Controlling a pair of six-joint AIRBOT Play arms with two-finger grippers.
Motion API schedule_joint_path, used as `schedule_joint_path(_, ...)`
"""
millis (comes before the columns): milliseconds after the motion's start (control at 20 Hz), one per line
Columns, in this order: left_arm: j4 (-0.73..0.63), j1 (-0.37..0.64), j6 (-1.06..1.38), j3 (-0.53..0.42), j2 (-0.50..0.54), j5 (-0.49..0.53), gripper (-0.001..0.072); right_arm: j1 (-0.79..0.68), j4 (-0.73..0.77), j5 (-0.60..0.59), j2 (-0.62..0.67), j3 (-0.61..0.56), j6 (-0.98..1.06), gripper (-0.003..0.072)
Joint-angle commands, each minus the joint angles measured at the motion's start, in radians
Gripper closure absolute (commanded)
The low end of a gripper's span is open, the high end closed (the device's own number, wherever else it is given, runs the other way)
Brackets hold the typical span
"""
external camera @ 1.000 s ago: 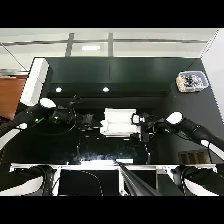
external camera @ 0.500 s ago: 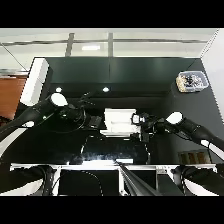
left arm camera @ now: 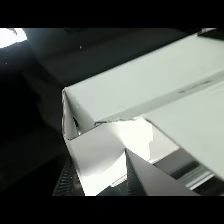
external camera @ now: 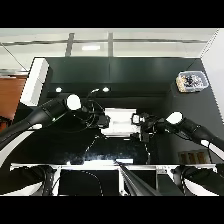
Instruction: Fold the box and place the chain.
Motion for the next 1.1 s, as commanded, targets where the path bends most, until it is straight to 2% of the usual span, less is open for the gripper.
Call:
schedule_joint_path(0, 0.025, -0.035, -0.094, 0.007, -0.001, 0.056, 0.0319, 0.000, 0.000, 0.000, 0.000, 0.000, 0.000, 0.0199)
schedule_joint_path(300, 0.043, -0.059, -0.179, 0.007, -0.002, 0.072, 0.0319, 0.000, 0.000, 0.000, 0.000, 0.000, 0.000, 0.0199)
schedule_joint_path(800, 0.254, -0.161, -0.428, 0.012, -0.049, 0.064, 0.0320, 0.000, 0.000, 0.000, 0.000, 0.000, 0.000, 0.0199)
schedule_joint_path(900, 0.295, -0.169, -0.450, 0.050, -0.089, -0.001, 0.0320, 0.000, 0.000, 0.000, 0.000, 0.000, 0.000, 0.0200)
schedule_joint_path(1050, 0.365, -0.173, -0.455, 0.162, -0.164, -0.138, 0.0320, 0.000, 0.000, 0.000, 0.000, 0.000, 0.000, 0.0199)
